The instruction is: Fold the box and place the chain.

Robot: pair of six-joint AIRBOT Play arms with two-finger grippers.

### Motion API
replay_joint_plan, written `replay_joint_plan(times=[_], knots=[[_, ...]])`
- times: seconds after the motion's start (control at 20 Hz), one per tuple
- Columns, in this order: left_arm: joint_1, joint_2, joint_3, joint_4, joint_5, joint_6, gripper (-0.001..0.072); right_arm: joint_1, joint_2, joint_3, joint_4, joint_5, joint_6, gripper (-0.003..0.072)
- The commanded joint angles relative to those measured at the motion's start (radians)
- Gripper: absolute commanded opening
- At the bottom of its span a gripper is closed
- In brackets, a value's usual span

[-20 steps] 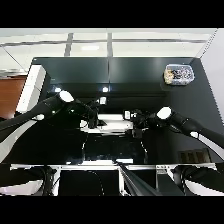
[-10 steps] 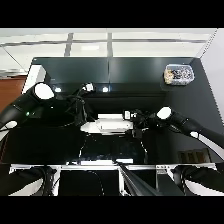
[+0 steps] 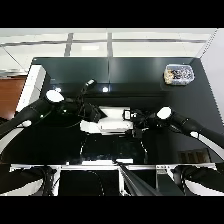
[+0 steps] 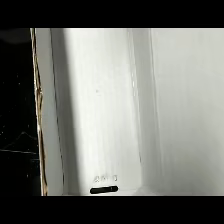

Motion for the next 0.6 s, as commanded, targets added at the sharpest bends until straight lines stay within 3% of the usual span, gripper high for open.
replay_joint_plan(times=[0.0, 0.15, 0.35, 0.55], knots=[[0.011, -0.037, -0.003, 0.011, 0.166, -0.014, 0.0026, 0.000, -0.001, 0.001, 0.000, 0.000, -0.001, 0.0197], [-0.008, -0.105, -0.003, 0.107, 0.147, -0.094, 0.0026, 0.000, -0.001, 0.001, 0.000, 0.000, -0.001, 0.0197], [-0.035, -0.145, 0.003, 0.116, 0.116, -0.090, 0.0026, 0.000, -0.001, 0.001, 0.000, 0.000, -0.001, 0.0197], [0.050, -0.085, 0.145, 0.243, -0.074, -0.122, 0.0025, 0.000, -0.001, 0.001, 0.000, 0.000, -0.001, 0.0197]])
